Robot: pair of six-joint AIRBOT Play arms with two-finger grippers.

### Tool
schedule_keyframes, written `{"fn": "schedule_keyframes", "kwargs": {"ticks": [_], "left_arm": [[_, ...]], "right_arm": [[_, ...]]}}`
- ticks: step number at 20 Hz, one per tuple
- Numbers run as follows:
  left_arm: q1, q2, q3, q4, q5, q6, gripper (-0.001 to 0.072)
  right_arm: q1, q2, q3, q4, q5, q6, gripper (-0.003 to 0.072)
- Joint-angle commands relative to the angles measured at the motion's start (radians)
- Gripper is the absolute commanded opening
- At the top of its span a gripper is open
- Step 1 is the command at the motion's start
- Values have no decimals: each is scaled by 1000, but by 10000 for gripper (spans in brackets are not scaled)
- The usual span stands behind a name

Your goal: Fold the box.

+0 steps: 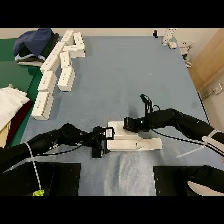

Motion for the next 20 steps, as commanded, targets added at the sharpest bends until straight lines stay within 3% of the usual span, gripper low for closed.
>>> {"fn": "schedule_keyframes", "kwargs": {"ticks": [1,11,17,20], "left_arm": [[0,0,1,0,0,2,477],[0,0,1,0,0,2,477],[0,0,1,0,0,2,477],[0,0,1,0,0,2,477]], "right_arm": [[1,-59,3,-2,-14,2,15],[1,-23,56,-21,-122,-143,1],[1,247,56,-286,-134,-158,1],[1,378,55,-414,-212,-184,1]]}}
